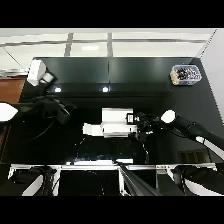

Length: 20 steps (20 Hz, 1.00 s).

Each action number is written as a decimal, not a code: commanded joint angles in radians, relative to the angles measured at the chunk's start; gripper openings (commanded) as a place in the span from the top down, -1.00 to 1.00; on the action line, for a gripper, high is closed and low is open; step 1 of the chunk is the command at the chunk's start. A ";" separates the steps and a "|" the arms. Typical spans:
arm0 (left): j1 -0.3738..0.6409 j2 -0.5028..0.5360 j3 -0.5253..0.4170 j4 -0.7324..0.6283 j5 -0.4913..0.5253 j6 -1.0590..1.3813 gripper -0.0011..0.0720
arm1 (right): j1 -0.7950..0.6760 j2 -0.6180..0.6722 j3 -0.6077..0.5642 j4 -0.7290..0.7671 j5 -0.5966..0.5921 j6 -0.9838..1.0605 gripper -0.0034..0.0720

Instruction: Fold the box and place the chain.

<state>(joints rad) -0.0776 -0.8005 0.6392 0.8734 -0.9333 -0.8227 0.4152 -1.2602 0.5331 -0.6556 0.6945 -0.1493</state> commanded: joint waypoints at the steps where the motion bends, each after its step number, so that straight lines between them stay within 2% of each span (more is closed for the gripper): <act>1: 0.166 -0.012 -0.054 0.001 -0.110 -0.384 0.91 | 0.000 0.000 0.000 0.000 0.000 0.000 0.40; 5: 0.246 -0.150 -0.177 -0.143 -0.212 -0.413 0.90 | 0.000 0.000 0.000 0.000 0.000 0.000 0.40; 9: 0.222 -0.346 -0.193 -0.238 -0.219 -0.342 0.91 | 0.000 0.000 0.000 0.000 0.000 0.000 0.40; 13: 0.119 -0.467 -0.193 -0.266 -0.129 -0.329 0.91 | 0.000 0.000 0.000 0.000 0.000 0.000 0.40; 17: -0.003 -0.514 -0.179 -0.296 -0.090 -0.328 0.91 | 0.000 0.000 0.000 0.000 0.000 0.000 0.40; 20: -0.032 -0.524 -0.173 -0.341 -0.067 -0.314 0.91 | 0.000 0.000 0.000 0.000 0.000 0.000 0.40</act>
<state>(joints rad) -0.0689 -1.3033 0.4606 0.5751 -1.0317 -1.1496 0.4152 -1.2602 0.5331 -0.6552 0.6949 -0.1493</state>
